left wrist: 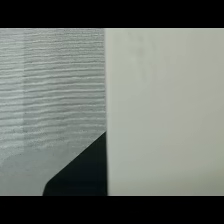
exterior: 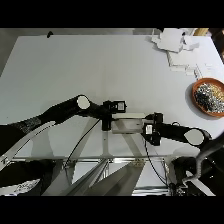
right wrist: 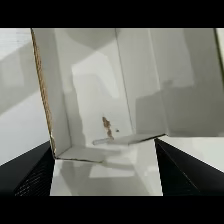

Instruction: Fold the box and place the chain.

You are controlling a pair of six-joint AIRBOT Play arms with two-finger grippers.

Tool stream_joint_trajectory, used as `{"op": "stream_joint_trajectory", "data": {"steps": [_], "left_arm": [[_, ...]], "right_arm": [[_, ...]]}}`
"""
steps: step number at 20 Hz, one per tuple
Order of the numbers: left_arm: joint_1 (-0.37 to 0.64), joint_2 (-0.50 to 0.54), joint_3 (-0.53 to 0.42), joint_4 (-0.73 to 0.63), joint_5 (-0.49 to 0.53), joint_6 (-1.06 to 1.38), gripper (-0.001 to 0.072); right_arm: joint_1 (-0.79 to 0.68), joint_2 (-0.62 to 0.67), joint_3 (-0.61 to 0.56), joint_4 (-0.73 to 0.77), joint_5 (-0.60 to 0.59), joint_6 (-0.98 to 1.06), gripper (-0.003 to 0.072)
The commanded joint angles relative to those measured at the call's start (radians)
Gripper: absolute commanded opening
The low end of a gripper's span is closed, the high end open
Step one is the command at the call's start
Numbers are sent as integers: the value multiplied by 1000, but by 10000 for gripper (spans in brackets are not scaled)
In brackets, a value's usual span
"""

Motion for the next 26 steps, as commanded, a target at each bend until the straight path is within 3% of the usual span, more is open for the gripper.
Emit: {"op": "stream_joint_trajectory", "data": {"steps": [1, 8, 12, 23, 26], "left_arm": [[0, 0, 0, 0, 1, 0, 12], [0, 0, 0, 0, 1, 0, 12], [0, 0, 0, 0, 1, 0, 12], [0, 0, 0, 0, 1, 0, 12], [0, 0, 0, 0, 1, 0, 12]], "right_arm": [[-49, -11, 12, 5, 29, -6, 653], [-54, -28, 13, 43, 61, -8, 653], [-97, -54, 16, 127, 87, -120, 653], [-145, -272, 101, 216, 158, -269, 653], [-175, -363, 146, 222, 237, -305, 652]]}}
